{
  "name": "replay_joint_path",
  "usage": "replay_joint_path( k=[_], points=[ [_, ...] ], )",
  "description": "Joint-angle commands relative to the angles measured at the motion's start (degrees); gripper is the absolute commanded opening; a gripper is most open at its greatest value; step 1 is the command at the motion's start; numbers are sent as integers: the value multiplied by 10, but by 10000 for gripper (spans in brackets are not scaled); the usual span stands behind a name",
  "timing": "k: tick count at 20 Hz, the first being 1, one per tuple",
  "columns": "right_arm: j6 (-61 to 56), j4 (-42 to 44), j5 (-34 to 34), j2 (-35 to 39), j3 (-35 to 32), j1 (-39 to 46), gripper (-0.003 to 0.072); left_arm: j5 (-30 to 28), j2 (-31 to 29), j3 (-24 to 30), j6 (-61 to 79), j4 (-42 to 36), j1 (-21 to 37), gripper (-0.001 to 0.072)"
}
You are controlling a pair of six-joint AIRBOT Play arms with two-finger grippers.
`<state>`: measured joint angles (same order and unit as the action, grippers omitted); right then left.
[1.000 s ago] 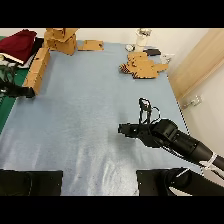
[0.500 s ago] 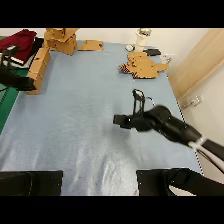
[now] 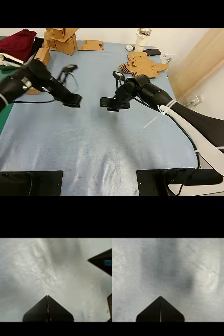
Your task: Fold the box.
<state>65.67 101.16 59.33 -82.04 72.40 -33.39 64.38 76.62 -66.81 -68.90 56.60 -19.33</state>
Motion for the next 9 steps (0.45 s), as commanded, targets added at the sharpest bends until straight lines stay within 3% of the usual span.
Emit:
replay_joint_path(
  k=[1, 9],
  points=[
    [19, 20, 21, -20, 28, 2, 4, -10, 12, 5, -31, -6, -41, 11],
    [19, 17, 32, -20, 28, 2, 5, -9, 12, 5, -31, -12, -42, 11]
  ],
)
